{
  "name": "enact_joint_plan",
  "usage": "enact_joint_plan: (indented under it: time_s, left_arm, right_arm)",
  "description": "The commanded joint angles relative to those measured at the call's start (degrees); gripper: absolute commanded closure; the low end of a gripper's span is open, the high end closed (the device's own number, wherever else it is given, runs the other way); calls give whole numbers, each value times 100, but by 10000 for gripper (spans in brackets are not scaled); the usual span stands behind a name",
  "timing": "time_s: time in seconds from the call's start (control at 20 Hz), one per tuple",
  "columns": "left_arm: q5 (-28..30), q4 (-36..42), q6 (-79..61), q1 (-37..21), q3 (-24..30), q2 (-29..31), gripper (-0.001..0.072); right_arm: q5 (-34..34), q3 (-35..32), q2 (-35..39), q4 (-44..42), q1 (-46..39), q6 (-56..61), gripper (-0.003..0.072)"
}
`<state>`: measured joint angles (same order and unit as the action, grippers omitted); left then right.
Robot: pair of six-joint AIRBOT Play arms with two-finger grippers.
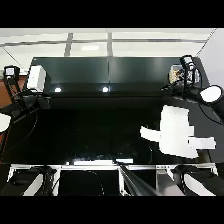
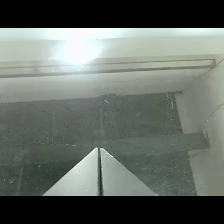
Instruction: Fold the box and place the chain.
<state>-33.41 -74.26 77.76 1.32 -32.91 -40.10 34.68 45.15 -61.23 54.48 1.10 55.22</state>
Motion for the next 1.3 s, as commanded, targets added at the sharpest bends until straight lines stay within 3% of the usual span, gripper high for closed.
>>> enact_joint_plan:
  time_s: [0.0,0.5,0.65,0.9,1.0,1.05,1.1,1.15,1.25]
  left_arm:
    - [2,-2,0,0,2,4,676]
    - [2,0,0,0,2,2,676]
    - [9,-2,0,0,2,4,676]
    - [726,411,28,0,2,-136,676]
    - [654,920,20,2,-4,-380,669]
    - [328,997,-96,35,-46,-511,499]
    - [-85,997,-422,107,-79,-647,67]
    - [-518,960,-597,170,-114,-761,-7]
    - [-1169,713,-597,201,-197,-881,-7]
  right_arm:
    - [0,-2,0,0,-2,0,663]
    - [-111,-4,0,11,-2,-15,663]
    - [-1377,-2,-2,-459,-2,197,663]
    - [-1342,-2,-2,-1650,-2,195,663]
    - [-841,-2,-4,-1587,-4,186,652]
    - [-439,-2,-4,-1416,-42,203,358]
    - [87,2,-4,-1119,-107,210,-34]
    - [699,66,-4,-616,-249,398,-34]
    - [1996,332,-4,1303,-933,1683,-34]
